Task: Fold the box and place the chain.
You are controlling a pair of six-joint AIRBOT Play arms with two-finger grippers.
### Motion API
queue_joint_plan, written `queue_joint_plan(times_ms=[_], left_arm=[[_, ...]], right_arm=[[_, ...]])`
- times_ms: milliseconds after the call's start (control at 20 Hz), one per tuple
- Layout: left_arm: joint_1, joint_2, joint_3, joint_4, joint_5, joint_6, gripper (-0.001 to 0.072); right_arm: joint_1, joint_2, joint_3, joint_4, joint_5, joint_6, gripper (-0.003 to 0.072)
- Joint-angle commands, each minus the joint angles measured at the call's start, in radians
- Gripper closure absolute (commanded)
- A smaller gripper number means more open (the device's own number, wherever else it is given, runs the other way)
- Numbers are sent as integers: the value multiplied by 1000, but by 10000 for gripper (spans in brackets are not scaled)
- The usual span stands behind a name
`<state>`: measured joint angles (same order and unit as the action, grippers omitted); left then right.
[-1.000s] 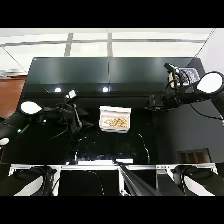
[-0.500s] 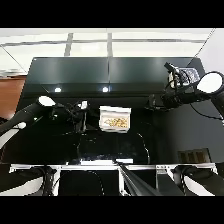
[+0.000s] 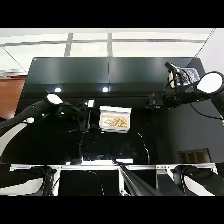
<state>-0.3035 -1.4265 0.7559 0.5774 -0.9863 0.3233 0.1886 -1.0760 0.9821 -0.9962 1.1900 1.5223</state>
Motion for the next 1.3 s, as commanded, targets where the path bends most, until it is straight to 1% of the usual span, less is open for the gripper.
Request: queue_joint_plan(times_ms=[0, 150, 250, 400, 650, 800, 950, 1000, 1050, 1100, 1150, 1200, 1250], left_arm=[[-30, -5, 6, 24, 35, -15, -8], [-56, -8, 12, 22, 56, -15, -8], [-74, -12, 17, 19, 93, -18, -8], [-77, -26, 35, 22, 94, -18, -6], [-71, -68, 93, 62, 24, -17, -5], [-79, -69, 97, 42, 21, 47, -6], [-100, -69, 97, 13, 2, 48, -5], [-109, -69, 97, 13, -10, 39, 5], [-119, -69, 97, 13, -8, 14, 64], [-124, -69, 97, 16, 3, -49, 174], [-126, -69, 97, 19, 17, -87, 217], [-126, -69, 97, 19, 20, -111, 217], [-126, -68, 97, 19, 26, -124, 217]], right_arm=[[0, -1, 0, 0, -9, 0, 370], [0, -1, 0, 0, -11, 0, 370], [0, -1, 0, 0, -13, 0, 370], [0, -1, 0, 0, -13, 0, 370], [0, -1, 0, 0, -13, 0, 370], [0, -1, 0, -1, -15, 0, 370], [0, -1, 0, -1, -29, 0, 370], [0, -1, 0, -1, -35, 0, 370], [0, -1, 0, -1, -46, 0, 370], [0, -1, 0, -1, -63, 0, 370], [0, -1, 0, -1, -90, 0, 370], [0, -2, 0, 0, -131, 0, 367], [3, -3, 0, 1, -176, -1, 292]])
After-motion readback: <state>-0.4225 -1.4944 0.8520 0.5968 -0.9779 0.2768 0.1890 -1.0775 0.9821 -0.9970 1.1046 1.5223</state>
